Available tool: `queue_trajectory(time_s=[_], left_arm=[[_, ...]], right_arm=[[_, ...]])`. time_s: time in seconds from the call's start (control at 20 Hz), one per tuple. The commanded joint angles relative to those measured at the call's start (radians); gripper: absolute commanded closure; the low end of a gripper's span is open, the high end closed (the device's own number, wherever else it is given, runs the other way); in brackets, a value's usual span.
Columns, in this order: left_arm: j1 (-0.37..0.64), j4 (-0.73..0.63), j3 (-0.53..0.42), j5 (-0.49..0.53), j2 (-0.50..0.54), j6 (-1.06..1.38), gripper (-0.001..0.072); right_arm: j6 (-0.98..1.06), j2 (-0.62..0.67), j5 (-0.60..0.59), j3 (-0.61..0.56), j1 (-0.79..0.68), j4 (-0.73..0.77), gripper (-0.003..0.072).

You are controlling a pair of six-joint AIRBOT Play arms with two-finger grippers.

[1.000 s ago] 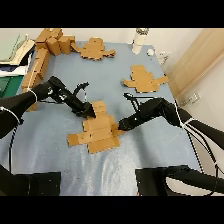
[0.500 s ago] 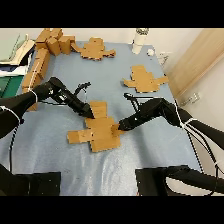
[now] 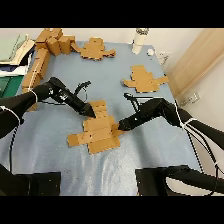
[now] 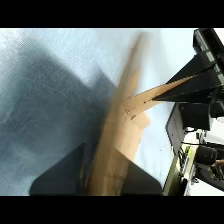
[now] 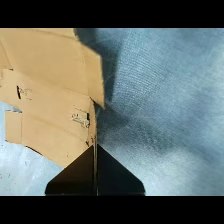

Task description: Fold the box.

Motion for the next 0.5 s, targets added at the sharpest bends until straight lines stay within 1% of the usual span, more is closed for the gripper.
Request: queue_trajectory(time_s=[0.0, 0.05, 0.15, 0.2, 0.25, 0.3, 0.35, 0.45], left_arm=[[0.0, -0.012, 0.0, 0.008, -0.001, 0.03, 0.0553], [0.0, -0.012, 0.0, 0.0, -0.001, 0.044, 0.0699], [0.0, -0.012, 0.0, -0.012, -0.001, 0.071, 0.0699], [0.0, -0.012, 0.0, -0.014, -0.001, 0.084, 0.0699], [-0.002, -0.013, 0.0, -0.013, 0.0, 0.101, 0.07], [-0.008, -0.013, 0.0, -0.013, 0.003, 0.133, 0.0701], [-0.015, -0.013, 0.0, -0.005, 0.013, 0.165, 0.0701], [-0.039, -0.01, -0.001, 0.041, 0.047, 0.224, 0.0702]], right_arm=[[0.0, 0.001, 0.0, -0.003, 0.001, -0.001, 0.0685], [0.0, 0.001, 0.0, -0.005, 0.001, -0.002, 0.0685], [0.0, 0.001, 0.0, -0.005, 0.001, -0.002, 0.068], [0.0, 0.001, 0.002, -0.005, 0.001, -0.005, 0.0613], [0.014, 0.001, 0.004, -0.002, -0.003, -0.012, 0.0432], [0.053, 0.001, 0.002, 0.008, -0.017, -0.025, 0.0345], [0.096, 0.001, -0.004, 0.037, -0.039, -0.066, 0.0322], [0.197, 0.001, -0.037, 0.119, -0.101, -0.185, 0.0322]])
